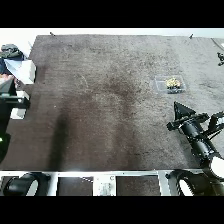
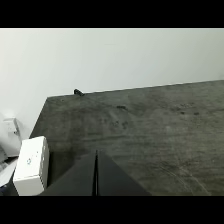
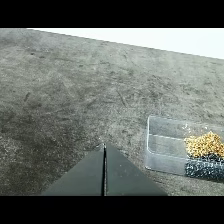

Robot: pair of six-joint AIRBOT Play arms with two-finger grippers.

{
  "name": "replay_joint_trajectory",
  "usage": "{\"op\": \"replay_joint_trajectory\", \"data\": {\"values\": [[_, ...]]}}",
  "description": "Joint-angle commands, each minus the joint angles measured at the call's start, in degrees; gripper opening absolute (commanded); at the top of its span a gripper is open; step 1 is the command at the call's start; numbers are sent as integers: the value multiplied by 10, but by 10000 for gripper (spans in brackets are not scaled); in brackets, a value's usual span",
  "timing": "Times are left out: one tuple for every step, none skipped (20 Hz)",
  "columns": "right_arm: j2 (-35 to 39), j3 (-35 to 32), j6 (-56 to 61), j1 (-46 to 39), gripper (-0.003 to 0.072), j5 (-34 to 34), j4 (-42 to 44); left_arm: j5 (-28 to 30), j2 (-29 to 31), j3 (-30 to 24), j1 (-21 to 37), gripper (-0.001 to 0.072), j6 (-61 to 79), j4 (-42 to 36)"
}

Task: Fold the box and place the chain.

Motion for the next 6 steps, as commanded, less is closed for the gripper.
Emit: {"op": "replay_joint_trajectory", "data": {"values": [[0, 0, 0, 0, -12, 0, 0, 10, 47, -60, -11, 5, -16, 2], [0, 0, 0, 0, -12, 0, 0, 7, 47, -70, -11, 5, -15, 2], [0, 0, 0, 0, -12, 0, 0, 6, 47, -76, -11, 5, -16, 2], [0, 0, 0, 0, -12, 0, 0, 6, 47, -79, -11, 6, -16, 2], [0, 0, 0, 0, -12, 0, 0, 8, 47, -79, -11, 8, -16, 2], [0, 0, 0, 0, -12, 0, 0, 9, 47, -79, -11, 10, -15, 2]]}}
